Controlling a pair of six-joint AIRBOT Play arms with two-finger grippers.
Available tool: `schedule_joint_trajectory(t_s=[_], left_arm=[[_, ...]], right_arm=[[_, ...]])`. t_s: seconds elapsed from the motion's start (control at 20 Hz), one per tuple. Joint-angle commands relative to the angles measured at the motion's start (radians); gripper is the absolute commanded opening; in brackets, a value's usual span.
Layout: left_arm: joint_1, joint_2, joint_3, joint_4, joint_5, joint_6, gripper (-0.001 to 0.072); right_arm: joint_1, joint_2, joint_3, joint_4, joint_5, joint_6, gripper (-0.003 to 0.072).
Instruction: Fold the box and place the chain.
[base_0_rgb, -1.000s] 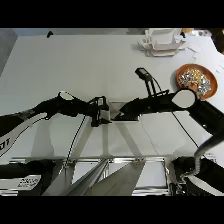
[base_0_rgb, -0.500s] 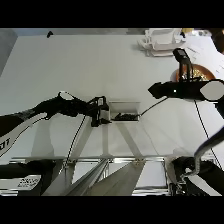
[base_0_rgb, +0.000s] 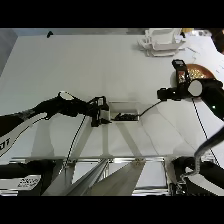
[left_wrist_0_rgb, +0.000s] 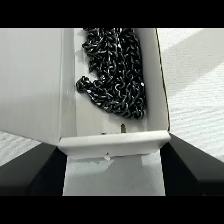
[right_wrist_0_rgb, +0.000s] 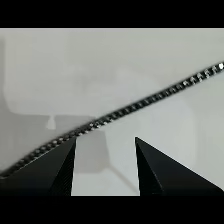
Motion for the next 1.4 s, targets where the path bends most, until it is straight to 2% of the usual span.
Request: schedule_joint_trajectory(t_s=[0.0,0.2,0.4,0.5,1.15,1.25,1.35], left_arm=[[0.000,0.000,0.000,0.000,0.000,0.000,0.0141],[0.000,0.000,0.000,0.000,0.000,0.000,0.0141],[0.000,0.000,0.000,0.000,0.000,0.000,0.0141],[0.000,0.000,0.000,0.000,0.000,0.000,0.0141],[0.000,0.000,0.000,0.000,0.000,0.000,0.0141],[0.000,0.000,0.000,0.000,0.000,0.000,0.0141],[0.000,0.000,0.000,0.000,0.000,0.000,0.0141]], right_arm=[[-0.001,-0.069,0.000,-0.058,0.039,0.085,0.0360],[0.002,-0.111,0.000,-0.059,0.033,0.108,0.0358],[0.031,-0.133,0.000,-0.063,-0.034,0.109,0.0357],[0.039,-0.134,0.000,-0.063,-0.061,0.117,0.0317],[0.039,-0.212,0.000,-0.065,-0.076,0.136,0.0312],[0.039,-0.213,0.000,-0.065,-0.080,0.135,0.0273],[0.039,-0.213,0.000,-0.065,-0.077,0.108,0.0075]])
